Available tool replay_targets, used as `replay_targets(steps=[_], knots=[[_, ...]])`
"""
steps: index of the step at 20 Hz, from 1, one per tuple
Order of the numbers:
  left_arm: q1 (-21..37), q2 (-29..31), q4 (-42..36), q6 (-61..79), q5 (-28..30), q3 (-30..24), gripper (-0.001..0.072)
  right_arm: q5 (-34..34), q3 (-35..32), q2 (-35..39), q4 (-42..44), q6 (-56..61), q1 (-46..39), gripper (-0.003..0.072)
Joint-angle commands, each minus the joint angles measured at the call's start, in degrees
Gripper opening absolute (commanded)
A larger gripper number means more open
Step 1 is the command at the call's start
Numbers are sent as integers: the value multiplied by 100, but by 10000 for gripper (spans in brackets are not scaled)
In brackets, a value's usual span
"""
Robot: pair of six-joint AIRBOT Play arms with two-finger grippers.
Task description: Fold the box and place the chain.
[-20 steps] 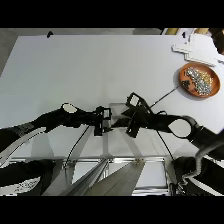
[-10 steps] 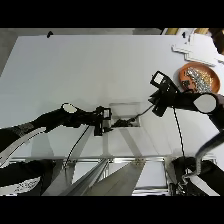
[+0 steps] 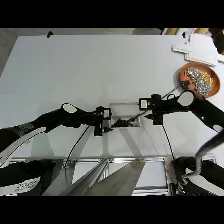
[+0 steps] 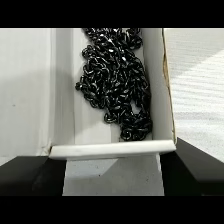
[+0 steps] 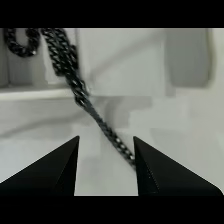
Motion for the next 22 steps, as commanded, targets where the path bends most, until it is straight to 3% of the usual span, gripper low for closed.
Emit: replay_targets(steps=[1,3,8,12,15,19,22], knots=[[0,2,0,2,2,0,14,4,-7,-391,407,-826,17,385],[0,2,2,2,2,0,14,-57,-7,-511,542,-949,17,380],[0,2,0,2,2,0,14,428,-11,-354,282,-726,15,14],[0,2,0,2,2,0,14,710,-295,592,-435,479,15,15],[0,2,0,2,2,0,14,896,-678,1574,-369,1130,17,15],[0,2,0,2,2,0,14,852,-1202,2756,922,1215,17,15],[0,2,0,2,2,0,14,514,-1429,3049,2358,1200,17,15]])
